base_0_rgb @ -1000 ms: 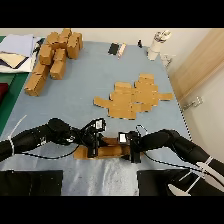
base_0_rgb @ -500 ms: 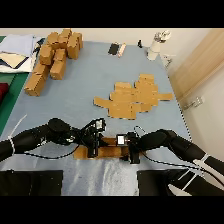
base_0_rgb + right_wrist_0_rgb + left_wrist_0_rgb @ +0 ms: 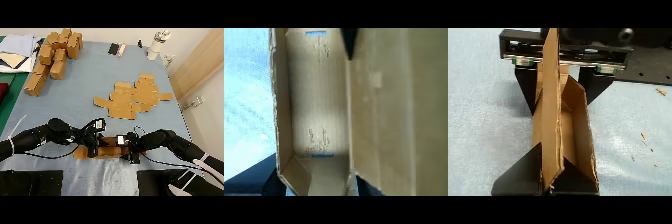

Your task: Fold the box.

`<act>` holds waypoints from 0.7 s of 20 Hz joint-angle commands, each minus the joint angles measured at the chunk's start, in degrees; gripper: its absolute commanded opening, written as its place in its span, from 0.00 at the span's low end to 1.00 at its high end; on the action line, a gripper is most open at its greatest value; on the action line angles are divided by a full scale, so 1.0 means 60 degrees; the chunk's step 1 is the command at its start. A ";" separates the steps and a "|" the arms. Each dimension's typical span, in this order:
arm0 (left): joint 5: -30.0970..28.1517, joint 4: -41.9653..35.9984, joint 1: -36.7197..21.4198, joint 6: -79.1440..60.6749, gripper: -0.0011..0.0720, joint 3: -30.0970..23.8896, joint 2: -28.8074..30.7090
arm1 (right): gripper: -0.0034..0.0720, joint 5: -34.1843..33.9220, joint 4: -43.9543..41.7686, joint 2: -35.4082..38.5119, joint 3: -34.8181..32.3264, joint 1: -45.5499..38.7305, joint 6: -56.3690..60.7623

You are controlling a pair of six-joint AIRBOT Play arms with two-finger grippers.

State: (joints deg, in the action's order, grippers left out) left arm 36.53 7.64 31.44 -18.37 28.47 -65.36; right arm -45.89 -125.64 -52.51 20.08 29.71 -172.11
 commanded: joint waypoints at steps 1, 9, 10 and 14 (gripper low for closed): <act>0.0007 0.0004 0.0000 0.0000 0.03 0.0007 0.0000 | 0.70 -0.0011 -0.0004 -0.0004 -0.0004 0.0007 0.0015; 0.0004 0.0007 0.0000 0.0000 0.03 0.0007 0.0000 | 0.70 -0.0015 -0.0069 -0.0004 -0.0004 0.0007 0.0011; 0.0004 0.0007 0.0000 0.0000 0.03 0.0007 0.0000 | 0.70 -0.0015 -0.0066 -0.0004 -0.0004 0.0007 0.0015; 0.0007 0.0004 0.0000 0.0000 0.03 0.0007 0.0000 | 0.70 -0.0018 -0.0066 -0.0004 -0.0004 0.0007 0.0015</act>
State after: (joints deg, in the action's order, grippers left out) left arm 36.56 7.66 31.46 -18.37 28.47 -65.36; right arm -45.93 -125.93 -52.51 20.08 29.71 -172.09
